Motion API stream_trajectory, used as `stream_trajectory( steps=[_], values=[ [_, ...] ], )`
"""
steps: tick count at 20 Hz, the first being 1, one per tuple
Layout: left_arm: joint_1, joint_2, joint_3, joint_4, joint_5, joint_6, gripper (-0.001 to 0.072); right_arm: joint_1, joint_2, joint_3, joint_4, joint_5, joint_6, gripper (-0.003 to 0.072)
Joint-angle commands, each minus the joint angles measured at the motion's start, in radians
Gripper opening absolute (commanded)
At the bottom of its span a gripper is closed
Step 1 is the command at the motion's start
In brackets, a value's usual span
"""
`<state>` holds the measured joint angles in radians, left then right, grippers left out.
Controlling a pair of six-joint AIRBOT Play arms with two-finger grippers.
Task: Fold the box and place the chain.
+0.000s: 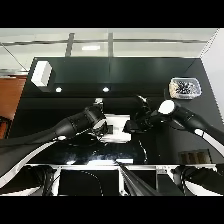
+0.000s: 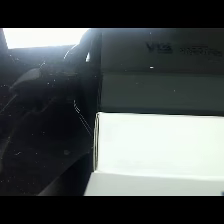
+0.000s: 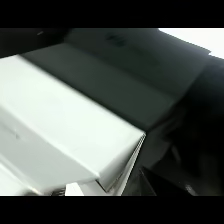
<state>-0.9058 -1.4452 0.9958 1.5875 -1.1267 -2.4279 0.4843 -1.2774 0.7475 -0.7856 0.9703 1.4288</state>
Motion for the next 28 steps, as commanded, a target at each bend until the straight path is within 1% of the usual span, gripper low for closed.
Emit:
stream_trajectory(
  steps=[1, 2, 3, 5, 6, 9, 10, 14, 16, 17, 20, 28],
  values=[
    [0.000, 0.000, 0.000, 0.002, 0.000, 0.000, 0.0030, 0.113, -0.003, 0.072, -0.204, -0.052, 0.253, 0.0476],
    [0.000, 0.000, 0.000, 0.002, 0.000, 0.000, 0.0030, 0.131, -0.004, 0.082, -0.225, -0.053, 0.289, 0.0475],
    [0.000, 0.000, 0.000, 0.002, 0.000, 0.000, 0.0030, 0.145, -0.004, 0.088, -0.254, -0.052, 0.330, 0.0421],
    [0.000, 0.000, 0.000, 0.002, 0.000, 0.000, 0.0030, 0.169, -0.006, 0.089, -0.335, -0.045, 0.463, 0.0406],
    [0.000, 0.000, 0.000, 0.002, 0.000, 0.000, 0.0030, 0.181, -0.009, 0.090, -0.365, -0.037, 0.500, 0.0303],
    [0.000, 0.000, 0.000, 0.002, 0.000, 0.000, 0.0030, 0.216, -0.020, 0.094, -0.384, -0.012, 0.564, 0.0303],
    [0.000, 0.000, 0.000, 0.002, 0.000, 0.000, 0.0030, 0.232, -0.030, 0.107, -0.414, 0.006, 0.603, 0.0293],
    [0.000, 0.000, 0.000, 0.002, 0.000, 0.000, 0.0030, 0.299, -0.095, 0.216, -0.534, 0.080, 0.732, 0.0293],
    [0.000, 0.000, 0.000, 0.002, 0.000, 0.000, 0.0030, 0.315, -0.118, 0.237, -0.566, 0.098, 0.801, 0.0284],
    [0.000, 0.000, 0.000, 0.002, 0.000, 0.000, 0.0030, 0.316, -0.128, 0.238, -0.566, 0.113, 0.818, 0.0265],
    [0.000, 0.000, 0.000, 0.002, 0.000, 0.000, 0.0030, 0.315, -0.150, 0.238, -0.578, 0.158, 0.844, 0.0265],
    [0.000, 0.000, 0.000, 0.002, 0.000, 0.000, 0.0030, 0.315, -0.152, 0.238, -0.581, 0.151, 0.892, 0.0263]
  ],
)
